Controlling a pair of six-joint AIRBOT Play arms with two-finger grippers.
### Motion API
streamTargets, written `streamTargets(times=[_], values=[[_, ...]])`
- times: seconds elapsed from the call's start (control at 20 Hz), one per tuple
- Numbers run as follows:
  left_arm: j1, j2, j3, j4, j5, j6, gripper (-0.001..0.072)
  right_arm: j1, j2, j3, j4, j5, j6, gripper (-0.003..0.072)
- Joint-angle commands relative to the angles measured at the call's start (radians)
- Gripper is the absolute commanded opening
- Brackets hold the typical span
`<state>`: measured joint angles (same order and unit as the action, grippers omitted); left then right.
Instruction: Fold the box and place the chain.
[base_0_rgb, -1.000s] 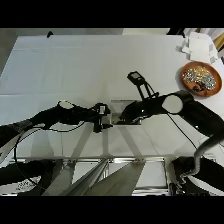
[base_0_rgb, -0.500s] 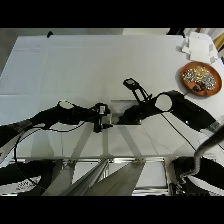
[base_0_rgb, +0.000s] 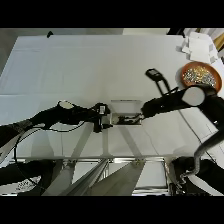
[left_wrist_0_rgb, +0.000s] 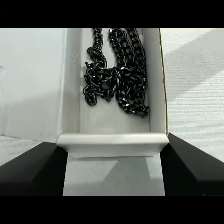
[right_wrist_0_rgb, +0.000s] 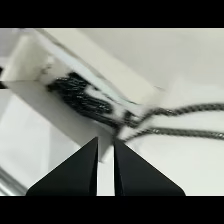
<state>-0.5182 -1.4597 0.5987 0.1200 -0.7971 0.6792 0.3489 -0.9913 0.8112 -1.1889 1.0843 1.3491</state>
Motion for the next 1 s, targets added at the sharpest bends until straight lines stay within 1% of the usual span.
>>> streamTargets(times=[0.0,0.15,0.4,0.45,0.55,0.6,0.75,0.8,0.85,0.9,0.95], values=[[0.000,0.000,0.000,0.000,0.000,0.000,0.0071,-0.166,0.022,0.000,-0.069,0.042,0.000,0.0020],[0.000,0.000,0.000,0.000,0.000,0.000,0.0071,-0.238,-0.033,-0.001,-0.108,-0.017,0.000,0.0015],[0.000,0.000,0.000,0.000,0.000,0.000,0.0071,-0.231,-0.220,-0.001,-0.122,-0.151,0.000,0.0023],[0.000,0.000,0.000,0.000,0.000,0.000,0.0070,-0.229,-0.260,-0.001,-0.121,-0.175,0.000,0.0115],[0.000,0.000,0.000,0.000,0.000,0.000,0.0071,-0.227,-0.327,-0.001,-0.124,-0.201,0.000,0.0390],[-0.001,0.000,0.000,0.000,0.000,0.000,0.0071,-0.227,-0.354,-0.001,-0.124,-0.214,0.001,0.0408],[-0.001,0.000,0.000,0.000,0.000,0.000,0.0071,-0.222,-0.401,-0.001,-0.124,-0.240,0.003,0.0400],[0.000,0.000,0.000,0.000,0.000,0.000,0.0070,-0.216,-0.407,-0.001,-0.124,-0.245,0.003,0.0386],[-0.001,0.000,0.000,0.000,0.000,0.000,0.0070,-0.206,-0.407,-0.001,-0.124,-0.258,0.003,0.0330],[0.000,0.000,0.000,0.000,0.000,0.000,0.0071,-0.196,-0.407,-0.001,-0.124,-0.267,0.003,0.0295],[-0.001,0.000,0.000,0.000,0.000,0.000,0.0071,-0.186,-0.407,-0.001,-0.125,-0.276,0.003,0.0295]])
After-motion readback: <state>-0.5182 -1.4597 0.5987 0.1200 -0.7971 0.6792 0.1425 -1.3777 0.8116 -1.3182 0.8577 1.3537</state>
